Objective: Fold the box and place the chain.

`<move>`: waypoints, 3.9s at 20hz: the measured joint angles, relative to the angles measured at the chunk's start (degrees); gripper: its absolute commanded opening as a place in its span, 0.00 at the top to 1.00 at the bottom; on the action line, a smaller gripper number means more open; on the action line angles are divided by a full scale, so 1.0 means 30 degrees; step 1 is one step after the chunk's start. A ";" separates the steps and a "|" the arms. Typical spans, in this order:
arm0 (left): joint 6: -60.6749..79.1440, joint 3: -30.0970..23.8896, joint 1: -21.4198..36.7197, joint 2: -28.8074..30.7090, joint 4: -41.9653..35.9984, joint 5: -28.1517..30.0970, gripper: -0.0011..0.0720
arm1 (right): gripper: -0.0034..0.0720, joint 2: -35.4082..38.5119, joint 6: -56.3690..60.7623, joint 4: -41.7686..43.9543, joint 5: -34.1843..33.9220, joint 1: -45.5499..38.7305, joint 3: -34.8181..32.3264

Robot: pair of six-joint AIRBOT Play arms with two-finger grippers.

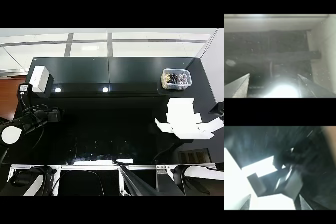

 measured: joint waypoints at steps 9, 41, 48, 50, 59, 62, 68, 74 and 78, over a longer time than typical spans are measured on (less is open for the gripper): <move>-0.0007 0.0000 0.0000 -0.0554 -0.1304 -0.0423 0.02 | 0.94 -0.0641 -0.1421 -0.1559 0.2878 -0.0168 0.0379; 0.9690 0.8123 -0.0423 -1.4426 -1.4302 -0.7519 0.02 | 0.94 1.5446 0.4969 0.9326 -1.4528 2.0414 -1.7129; 1.2305 1.2269 -0.2040 -1.9700 -1.5992 -1.1030 0.09 | 0.94 1.5446 0.4969 0.9413 -1.4047 2.0604 -1.7223; 1.3595 1.3202 -0.2630 -2.0567 -1.6079 -1.2517 0.42 | 0.94 1.5453 0.4969 0.9435 -1.3988 2.0618 -1.7223; 1.6735 1.5591 -0.4080 -2.2003 -1.4054 -1.5518 0.45 | 0.94 1.5446 0.4962 0.9428 -1.3398 2.0618 -1.7216; 1.6895 1.5752 -0.4524 -2.2170 -1.3515 -1.5497 0.45 | 0.94 1.5446 0.4962 0.9413 -1.3340 2.0618 -1.7223; 1.6954 1.5839 -0.4903 -2.2695 -1.3180 -1.5511 0.65 | 0.94 1.5446 0.4954 0.9413 -1.3304 2.0618 -1.7223; 1.6874 1.6240 -0.4809 -2.2899 -1.2998 -1.6626 0.95 | 0.14 1.5460 0.4903 0.8014 -1.3289 2.0320 -1.6633; 1.6007 1.6364 -0.4488 -2.1952 -1.2575 -1.6946 0.95 | 0.14 1.5460 0.4816 0.4116 -1.0965 1.8972 -1.3529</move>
